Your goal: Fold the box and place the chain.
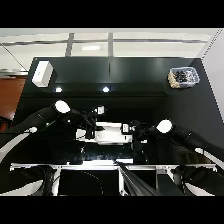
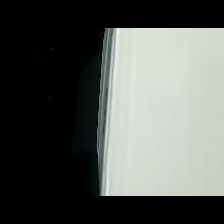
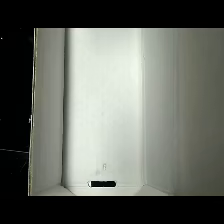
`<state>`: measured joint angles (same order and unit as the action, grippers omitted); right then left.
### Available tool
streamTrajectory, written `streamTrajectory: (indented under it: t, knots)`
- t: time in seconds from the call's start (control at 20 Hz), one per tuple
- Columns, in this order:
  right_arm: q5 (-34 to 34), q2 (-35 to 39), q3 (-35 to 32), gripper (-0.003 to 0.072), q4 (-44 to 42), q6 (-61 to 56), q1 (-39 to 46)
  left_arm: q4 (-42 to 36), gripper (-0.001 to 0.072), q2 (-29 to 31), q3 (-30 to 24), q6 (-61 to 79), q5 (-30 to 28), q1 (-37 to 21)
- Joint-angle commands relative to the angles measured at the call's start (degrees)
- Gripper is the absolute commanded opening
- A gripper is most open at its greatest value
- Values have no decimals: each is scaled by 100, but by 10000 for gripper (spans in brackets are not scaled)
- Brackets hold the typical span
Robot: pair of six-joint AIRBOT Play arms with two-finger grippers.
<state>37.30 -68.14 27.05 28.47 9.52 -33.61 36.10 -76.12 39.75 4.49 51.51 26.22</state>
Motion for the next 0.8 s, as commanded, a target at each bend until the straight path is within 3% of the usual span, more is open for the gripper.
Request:
streamTrajectory:
  t: [0.0,0.1,0.4,0.5,0.6,0.75]
  knots:
    - [-2,-11,0,697,109,-4,2,7,29,4,4,2,15,0]
    - [-4,-11,0,533,114,-15,2,7,29,4,4,2,15,0]
    - [-4,-11,0,536,111,-22,2,7,36,4,4,0,15,0]
    - [-7,-11,0,535,111,-22,2,7,191,4,4,-24,11,0]
    - [-7,-11,0,536,114,-22,2,7,191,4,7,-42,11,0]
    - [-7,-11,0,536,114,-22,2,9,125,4,7,-39,13,0]
